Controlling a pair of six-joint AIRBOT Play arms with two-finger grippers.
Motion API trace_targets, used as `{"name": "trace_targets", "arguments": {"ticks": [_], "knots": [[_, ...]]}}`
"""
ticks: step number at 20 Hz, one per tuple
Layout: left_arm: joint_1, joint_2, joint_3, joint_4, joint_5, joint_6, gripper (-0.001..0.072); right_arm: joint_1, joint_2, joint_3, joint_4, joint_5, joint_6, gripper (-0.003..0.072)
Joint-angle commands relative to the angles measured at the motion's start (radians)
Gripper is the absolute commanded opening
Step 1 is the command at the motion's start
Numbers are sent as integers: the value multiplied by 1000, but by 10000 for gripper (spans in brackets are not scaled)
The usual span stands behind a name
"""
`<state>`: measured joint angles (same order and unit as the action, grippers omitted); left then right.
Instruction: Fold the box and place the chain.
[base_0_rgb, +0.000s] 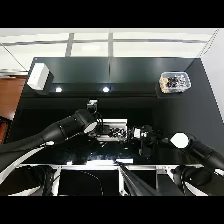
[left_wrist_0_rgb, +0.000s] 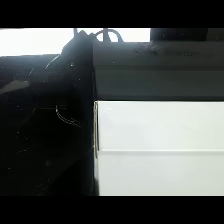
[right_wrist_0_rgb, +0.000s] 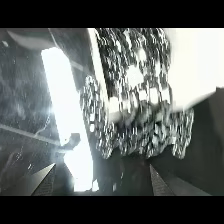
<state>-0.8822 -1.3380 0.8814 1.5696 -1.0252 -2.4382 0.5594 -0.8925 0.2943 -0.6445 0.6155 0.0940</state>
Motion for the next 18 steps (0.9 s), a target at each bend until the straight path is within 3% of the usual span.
{"name": "trace_targets", "arguments": {"ticks": [1,7,18], "knots": [[0,0,1,0,0,0,31,10,-54,4,179,-93,-223,697],[0,0,1,0,0,0,31,10,-136,26,179,-107,-241,696],[0,0,1,0,1,0,31,10,-165,50,156,-125,-184,694]]}}
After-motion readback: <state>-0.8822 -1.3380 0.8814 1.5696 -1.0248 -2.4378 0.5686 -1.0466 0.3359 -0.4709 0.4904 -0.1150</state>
